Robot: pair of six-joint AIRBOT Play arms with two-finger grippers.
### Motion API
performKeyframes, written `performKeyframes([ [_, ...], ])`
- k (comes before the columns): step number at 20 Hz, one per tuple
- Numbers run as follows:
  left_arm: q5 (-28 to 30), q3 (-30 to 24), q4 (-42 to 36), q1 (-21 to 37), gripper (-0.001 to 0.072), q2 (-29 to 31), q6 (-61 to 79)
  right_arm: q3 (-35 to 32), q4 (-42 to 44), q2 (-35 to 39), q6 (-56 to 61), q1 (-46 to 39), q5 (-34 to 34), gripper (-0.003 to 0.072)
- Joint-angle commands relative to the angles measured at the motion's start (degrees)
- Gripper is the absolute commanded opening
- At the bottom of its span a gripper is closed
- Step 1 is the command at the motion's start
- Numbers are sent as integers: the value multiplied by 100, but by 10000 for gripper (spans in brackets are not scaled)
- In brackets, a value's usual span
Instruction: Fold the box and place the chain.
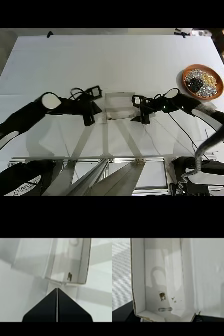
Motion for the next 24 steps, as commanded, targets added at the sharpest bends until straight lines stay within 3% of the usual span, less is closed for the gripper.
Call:
performKeyframes([
  [1, -675, -116, 391, 667, 5, 754, -1908, 0, -4, 0, -4, 2, 9, 505],
  [4, -1095, -280, 393, 1276, 4, 1084, -2723, 0, -7, 0, -4, 2, 9, 505],
  [7, -1209, -605, 382, 1596, 5, 994, -3519, 0, -4, 0, -4, 2, 9, 505],
  [10, -1228, -667, 70, 1543, 5, 407, -3620, 0, -7, 0, -4, 2, 9, 505],
  [17, -525, -667, -433, 940, 4, -1056, -3738, 0, -7, 0, -4, 2, 9, 505],
  [24, -273, -667, -520, 874, 4, -1209, -3753, 0, -4, 0, -4, 2, 9, 505],
])
